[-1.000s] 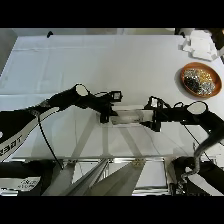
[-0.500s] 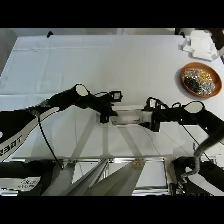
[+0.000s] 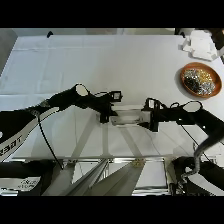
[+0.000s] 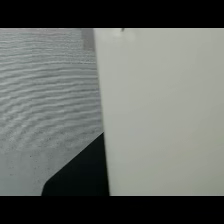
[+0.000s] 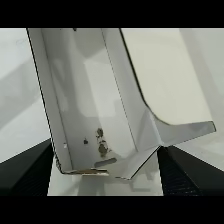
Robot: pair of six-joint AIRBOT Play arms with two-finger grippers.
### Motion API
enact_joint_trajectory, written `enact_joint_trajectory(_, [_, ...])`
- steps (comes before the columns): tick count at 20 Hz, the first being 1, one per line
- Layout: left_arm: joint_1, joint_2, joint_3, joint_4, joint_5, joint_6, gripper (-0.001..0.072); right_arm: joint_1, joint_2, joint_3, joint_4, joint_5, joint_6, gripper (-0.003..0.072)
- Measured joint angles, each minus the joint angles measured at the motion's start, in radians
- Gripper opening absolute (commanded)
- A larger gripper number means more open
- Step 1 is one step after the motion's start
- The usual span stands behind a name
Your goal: Fold the box and place the chain.
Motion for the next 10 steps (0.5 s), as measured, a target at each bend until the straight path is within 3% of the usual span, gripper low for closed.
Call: enact_joint_trajectory(10, [0.000, 0.000, 0.000, 0.000, -0.001, 0.001, 0.0011, 0.014, -0.073, 0.000, 0.004, 0.024, 0.005, 0.0651])
